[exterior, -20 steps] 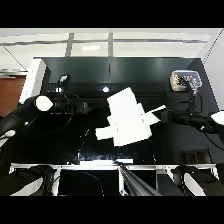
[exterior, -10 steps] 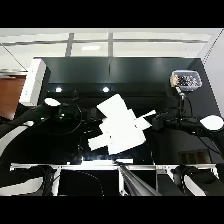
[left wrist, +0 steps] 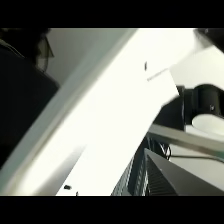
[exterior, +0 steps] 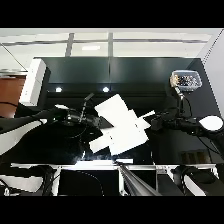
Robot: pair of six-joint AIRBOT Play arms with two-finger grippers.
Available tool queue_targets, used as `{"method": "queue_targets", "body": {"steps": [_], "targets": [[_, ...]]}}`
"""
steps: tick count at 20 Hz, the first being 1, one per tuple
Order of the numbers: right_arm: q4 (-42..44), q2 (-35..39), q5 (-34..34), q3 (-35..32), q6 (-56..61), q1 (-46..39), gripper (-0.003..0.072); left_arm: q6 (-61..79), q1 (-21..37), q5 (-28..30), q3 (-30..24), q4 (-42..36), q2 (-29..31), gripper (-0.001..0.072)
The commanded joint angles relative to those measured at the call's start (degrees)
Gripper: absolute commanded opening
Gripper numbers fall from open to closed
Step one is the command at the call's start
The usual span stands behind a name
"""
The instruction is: Fold the box and place the chain.
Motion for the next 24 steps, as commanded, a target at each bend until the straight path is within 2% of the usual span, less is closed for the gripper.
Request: {"method": "queue_targets", "body": {"steps": [1,6,9,10,12,14,16,17,19,20,22,23,24], "targets": [[0.09,0.02,0.04,0.0,0.04,0.02,0.0051,5.53,0.02,-3.15,0.13,1.86,-1.4,0.0567],[0.07,0.02,0.04,0.0,0.04,0.02,0.0051,5.84,-0.04,-1.4,1.57,3.89,-1.4,0.0399],[0.07,0.02,0.04,0.0,0.04,0.02,0.0051,5.86,-0.04,-1.22,2.19,4.61,-1.4,0.0386],[0.04,0.02,0.04,0.0,0.04,0.02,0.0051,5.86,-0.04,-1.25,2.19,4.79,-1.4,0.0349],[0.04,0.02,0.04,0.0,0.04,0.02,0.0051,5.86,-0.04,-1.27,2.32,6.32,-1.4,0.0322],[0.02,0.02,0.04,0.0,0.04,0.02,0.0051,5.86,-0.04,-1.27,2.64,8.66,-1.4,0.0215],[0.02,0.02,0.04,0.0,0.04,0.02,0.0051,5.92,-0.04,-1.62,3.13,10.73,-1.4,0.0077],[0.02,0.02,0.04,0.0,0.02,0.02,0.0051,6.51,-0.04,-2.05,3.45,11.52,-1.4,0.0043],[0.04,0.02,0.76,0.0,0.24,0.02,0.0053,6.99,-0.04,-2.56,4.22,12.07,-1.38,0.0031],[-0.17,0.02,2.16,0.02,0.26,-0.07,0.0084,6.99,-0.04,-2.58,4.72,12.11,-1.38,0.0031],[-1.4,0.11,5.07,0.59,0.46,-1.4,0.0641,6.99,-0.11,-2.86,5.97,12.17,-1.38,0.0031],[-3.56,0.17,6.8,1.9,0.48,-2.84,0.0695,7.28,-0.11,-3.45,6.8,12.61,-1.38,0.003],[-6.69,0.24,8.31,3.93,0.46,-4.44,0.0695,7.5,-0.11,-4.09,7.72,13.84,-1.33,0.003]]}}
